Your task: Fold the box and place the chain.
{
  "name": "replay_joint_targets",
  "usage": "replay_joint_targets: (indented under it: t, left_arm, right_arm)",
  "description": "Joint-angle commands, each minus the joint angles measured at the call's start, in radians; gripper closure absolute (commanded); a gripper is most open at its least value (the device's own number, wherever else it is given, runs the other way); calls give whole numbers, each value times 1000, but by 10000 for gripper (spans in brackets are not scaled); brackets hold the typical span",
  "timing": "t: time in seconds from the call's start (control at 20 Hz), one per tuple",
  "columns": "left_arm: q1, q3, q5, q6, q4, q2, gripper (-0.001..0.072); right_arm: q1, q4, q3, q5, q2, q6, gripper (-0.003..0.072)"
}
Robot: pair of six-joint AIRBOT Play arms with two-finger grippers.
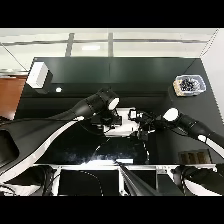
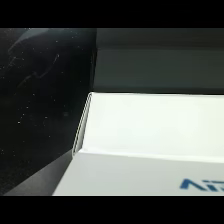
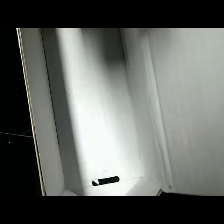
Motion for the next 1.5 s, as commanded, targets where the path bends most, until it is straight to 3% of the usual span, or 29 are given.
replay_joint_targets:
  t: [0.0,0.5,0.7,1.4,1.45]
  left_arm:
    - [5,1,9,-6,0,8,357]
    - [20,-29,17,-32,-3,10,358]
    - [21,-37,90,-26,-48,10,358]
    - [35,-58,61,-20,-26,10,359]
    - [35,-58,63,-21,-27,10,399]
  right_arm:
    - [0,0,1,0,0,0,672]
    - [0,0,1,0,0,0,672]
    - [0,0,1,0,0,0,672]
    - [0,0,1,0,0,0,672]
    - [0,0,1,0,0,0,672]
